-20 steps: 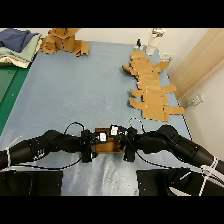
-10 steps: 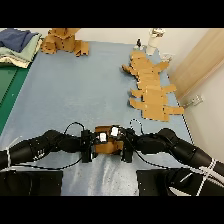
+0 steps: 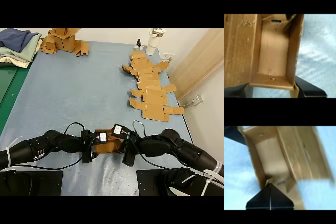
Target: Fold the box.
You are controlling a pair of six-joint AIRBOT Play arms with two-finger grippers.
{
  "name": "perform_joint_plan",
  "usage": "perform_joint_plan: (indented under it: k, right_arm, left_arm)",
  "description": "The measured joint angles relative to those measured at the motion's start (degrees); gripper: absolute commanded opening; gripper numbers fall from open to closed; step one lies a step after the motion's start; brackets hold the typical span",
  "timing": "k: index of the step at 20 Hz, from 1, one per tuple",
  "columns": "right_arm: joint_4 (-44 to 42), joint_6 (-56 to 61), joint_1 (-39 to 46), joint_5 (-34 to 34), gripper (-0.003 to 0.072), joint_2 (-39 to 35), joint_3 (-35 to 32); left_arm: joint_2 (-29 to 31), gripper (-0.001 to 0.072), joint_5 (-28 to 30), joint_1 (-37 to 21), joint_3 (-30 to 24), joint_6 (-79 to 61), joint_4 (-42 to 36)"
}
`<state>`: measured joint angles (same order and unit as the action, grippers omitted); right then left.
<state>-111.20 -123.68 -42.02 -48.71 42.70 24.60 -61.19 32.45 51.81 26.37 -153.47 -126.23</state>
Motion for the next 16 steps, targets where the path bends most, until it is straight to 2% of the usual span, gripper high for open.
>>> perform_joint_plan:
  k: [6, 9, 12, 16]
  right_arm:
    - [15.6, 36.7, 6.3, -13.3, 0.0001, -9.5, 2.1]
    - [19.8, 48.9, 13.2, -17.2, 0.0001, -12.0, 1.7]
    - [18.9, 53.2, 19.7, -17.0, 0.0001, -10.8, -0.3]
    - [8.2, 50.9, 23.0, -11.4, 0.0002, -5.4, -3.2]
  left_arm:
    - [0.0, 0.0514, -0.1, 0.0, 0.0, 0.0, 0.0]
    - [0.0, 0.0514, 0.0, 0.0, 0.0, 0.0, 0.0]
    - [0.0, 0.0514, 0.0, 0.0, 0.0, -0.1, 0.0]
    - [0.0, 0.0514, 0.0, 0.0, 0.0, -0.1, 0.0]
